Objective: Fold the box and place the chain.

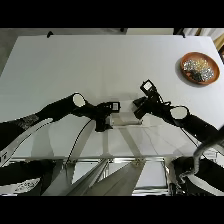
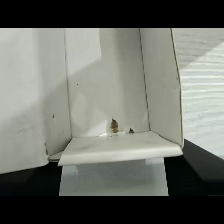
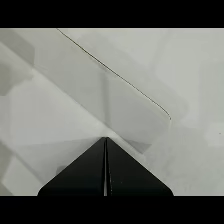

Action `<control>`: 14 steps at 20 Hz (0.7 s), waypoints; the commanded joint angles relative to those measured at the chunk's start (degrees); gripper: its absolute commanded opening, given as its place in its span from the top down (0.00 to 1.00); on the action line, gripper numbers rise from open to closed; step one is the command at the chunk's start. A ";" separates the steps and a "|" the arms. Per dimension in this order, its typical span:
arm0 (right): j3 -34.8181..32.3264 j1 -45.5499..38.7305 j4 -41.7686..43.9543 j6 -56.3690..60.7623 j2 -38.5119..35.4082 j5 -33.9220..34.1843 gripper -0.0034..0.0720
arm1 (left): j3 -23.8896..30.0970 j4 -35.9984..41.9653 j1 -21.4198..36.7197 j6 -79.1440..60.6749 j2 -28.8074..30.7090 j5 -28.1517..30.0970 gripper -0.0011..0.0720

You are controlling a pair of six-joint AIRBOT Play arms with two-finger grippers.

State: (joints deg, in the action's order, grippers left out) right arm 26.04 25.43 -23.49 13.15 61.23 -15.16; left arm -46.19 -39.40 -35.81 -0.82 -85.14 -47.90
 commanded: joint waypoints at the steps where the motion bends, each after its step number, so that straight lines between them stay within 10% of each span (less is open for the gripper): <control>1: 0.02 0.09 -2.27 0.61 -1.84 -2.23 0.93 | -0.02 0.07 0.00 -0.04 0.02 0.11 0.97; 6: 0.02 0.09 -8.83 3.43 -10.05 -8.68 0.93 | 0.00 0.07 0.00 -0.04 0.02 0.09 0.97; 14: 3.04 0.09 -46.62 27.15 -25.53 -35.87 0.94 | 0.00 0.07 0.00 -0.04 0.02 0.09 0.97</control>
State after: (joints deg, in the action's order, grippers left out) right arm 27.77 25.47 -55.96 33.74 41.12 -40.58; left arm -46.19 -39.42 -35.83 -0.89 -85.14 -47.88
